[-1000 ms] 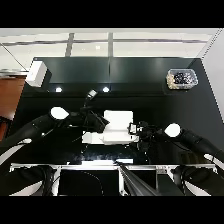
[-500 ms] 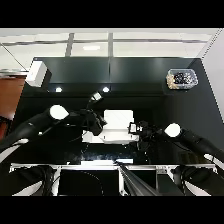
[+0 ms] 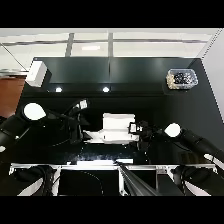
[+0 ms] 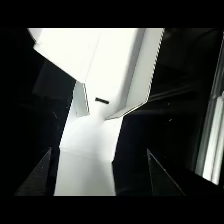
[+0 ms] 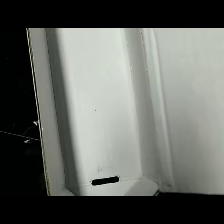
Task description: Fold the box and place the chain.
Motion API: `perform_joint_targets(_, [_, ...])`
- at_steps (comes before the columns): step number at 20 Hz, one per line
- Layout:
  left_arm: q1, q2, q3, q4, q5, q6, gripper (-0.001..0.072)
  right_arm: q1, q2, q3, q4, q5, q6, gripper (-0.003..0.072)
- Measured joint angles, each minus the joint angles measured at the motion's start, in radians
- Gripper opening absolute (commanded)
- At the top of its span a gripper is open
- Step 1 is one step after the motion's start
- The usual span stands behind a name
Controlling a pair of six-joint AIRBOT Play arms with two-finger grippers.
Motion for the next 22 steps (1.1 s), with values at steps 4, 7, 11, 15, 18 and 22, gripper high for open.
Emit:
perform_joint_targets(4, [-0.061,-0.069,-0.04,0.004,0.102,0.095,0.0673,0.0,0.0,0.0,0.0,-0.009,0.0,0.0424])
perform_joint_targets(7, [-0.114,-0.124,-0.049,0.001,0.174,0.121,0.0673,0.0,0.0,0.0,0.002,-0.016,0.0,0.0424])
perform_joint_targets(11, [-0.157,-0.163,-0.053,-0.029,0.237,0.133,0.0673,0.0,0.0,0.0,0.003,-0.018,0.0,0.0424])
perform_joint_targets(15, [-0.187,-0.173,-0.053,-0.069,0.31,0.152,0.0445,0.0,0.0,0.0,0.003,-0.019,0.0,0.0424])
perform_joint_targets(18, [-0.209,-0.175,-0.054,-0.086,0.33,0.173,0.0336,0.0,0.0,0.0,0.004,-0.02,0.0,0.0424])
perform_joint_targets(22, [-0.222,-0.176,-0.054,-0.1,0.321,0.183,0.0277,0.0,0.0,0.0,0.003,-0.02,0.0,0.0424])
